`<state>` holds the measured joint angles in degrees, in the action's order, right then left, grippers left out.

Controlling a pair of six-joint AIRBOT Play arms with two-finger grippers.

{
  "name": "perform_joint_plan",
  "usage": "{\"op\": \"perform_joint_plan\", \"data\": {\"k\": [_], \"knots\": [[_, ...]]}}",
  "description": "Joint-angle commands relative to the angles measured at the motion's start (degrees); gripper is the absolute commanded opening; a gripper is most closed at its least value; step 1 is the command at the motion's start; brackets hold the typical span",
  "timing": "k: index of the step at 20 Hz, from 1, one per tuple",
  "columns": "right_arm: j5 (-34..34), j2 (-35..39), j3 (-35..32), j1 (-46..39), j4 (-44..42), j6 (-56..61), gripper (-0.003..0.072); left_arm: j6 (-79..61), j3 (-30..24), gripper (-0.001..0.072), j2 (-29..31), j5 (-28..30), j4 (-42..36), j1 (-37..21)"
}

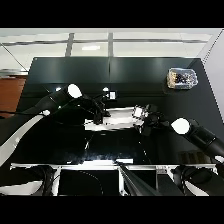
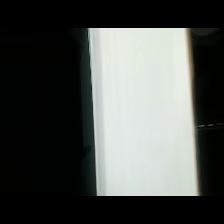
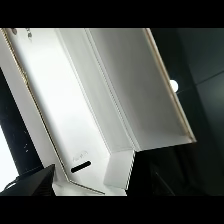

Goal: Fold the box and place the chain.

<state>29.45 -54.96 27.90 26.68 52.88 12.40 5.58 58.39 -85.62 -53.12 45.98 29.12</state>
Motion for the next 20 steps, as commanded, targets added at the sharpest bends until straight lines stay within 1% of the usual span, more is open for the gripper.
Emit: {"op": "perform_joint_plan", "data": {"k": [1, 3, 6, 9, 11, 14, 20], "knots": [[0.3, 0.0, 0.0, -0.2, -2.1, -0.4, 0.07, 0.0, 0.0, 0.0032, 0.0, 0.0, 0.0, 0.0], [0.2, 0.0, 0.0, -0.7, -6.1, -0.5, 0.0708, 0.0, 0.0, 0.0032, 0.0, 0.0, 0.0, 0.0], [1.2, 0.0, 0.1, -2.3, -6.1, -0.7, 0.0708, 0.0, 0.0, 0.0032, 0.0, -0.1, 0.0, 0.0], [6.8, 0.0, 1.4, -3.7, -5.9, -3.3, 0.0706, -0.1, 0.0, 0.0031, 0.6, -2.0, 0.0, 0.1], [8.7, 0.0, 1.6, -3.8, -6.0, -3.3, 0.0705, -1.1, 0.0, 0.003, 1.2, -3.8, 0.0, 0.1], [12.6, 0.0, 1.6, -3.8, -7.7, -3.3, 0.0706, -1.2, 0.0, 0.0031, 1.2, -4.2, 0.2, 0.5], [13.4, 0.0, 1.6, -3.8, -9.8, -3.3, 0.0706, -1.4, 0.0, 0.0028, 1.2, -3.8, 0.7, 2.6]]}}
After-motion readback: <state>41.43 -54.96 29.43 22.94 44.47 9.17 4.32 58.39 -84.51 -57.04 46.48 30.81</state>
